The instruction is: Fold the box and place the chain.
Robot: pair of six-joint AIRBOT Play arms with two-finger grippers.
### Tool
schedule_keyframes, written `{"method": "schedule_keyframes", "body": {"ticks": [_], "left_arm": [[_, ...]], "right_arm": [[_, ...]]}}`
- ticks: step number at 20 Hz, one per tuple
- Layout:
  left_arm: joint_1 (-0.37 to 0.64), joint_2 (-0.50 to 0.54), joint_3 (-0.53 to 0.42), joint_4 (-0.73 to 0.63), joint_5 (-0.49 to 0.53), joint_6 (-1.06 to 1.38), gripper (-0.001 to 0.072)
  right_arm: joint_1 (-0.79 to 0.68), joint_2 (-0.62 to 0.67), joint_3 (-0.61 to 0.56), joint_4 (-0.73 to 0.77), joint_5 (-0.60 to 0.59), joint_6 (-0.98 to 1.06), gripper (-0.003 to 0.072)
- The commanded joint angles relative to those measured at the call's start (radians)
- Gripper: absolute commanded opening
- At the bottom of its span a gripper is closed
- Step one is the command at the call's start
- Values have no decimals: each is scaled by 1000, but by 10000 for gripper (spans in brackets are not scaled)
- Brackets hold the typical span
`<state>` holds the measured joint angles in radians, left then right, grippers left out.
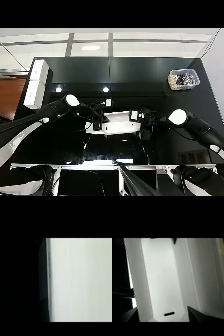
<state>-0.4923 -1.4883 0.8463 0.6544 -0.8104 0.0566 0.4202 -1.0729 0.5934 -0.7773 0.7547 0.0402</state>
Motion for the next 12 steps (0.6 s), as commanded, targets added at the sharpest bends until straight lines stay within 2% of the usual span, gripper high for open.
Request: {"method": "schedule_keyframes", "body": {"ticks": [1, 3, 12], "left_arm": [[0, 0, -1, 0, -2, 2, 28], [0, 0, -1, 0, -2, 2, 28], [0, 0, -1, 0, -2, 2, 28]], "right_arm": [[-27, 0, 31, -14, -34, -10, 719], [-54, -1, 31, 23, -15, -8, 719], [-60, -5, 30, 16, -24, -8, 719]]}}
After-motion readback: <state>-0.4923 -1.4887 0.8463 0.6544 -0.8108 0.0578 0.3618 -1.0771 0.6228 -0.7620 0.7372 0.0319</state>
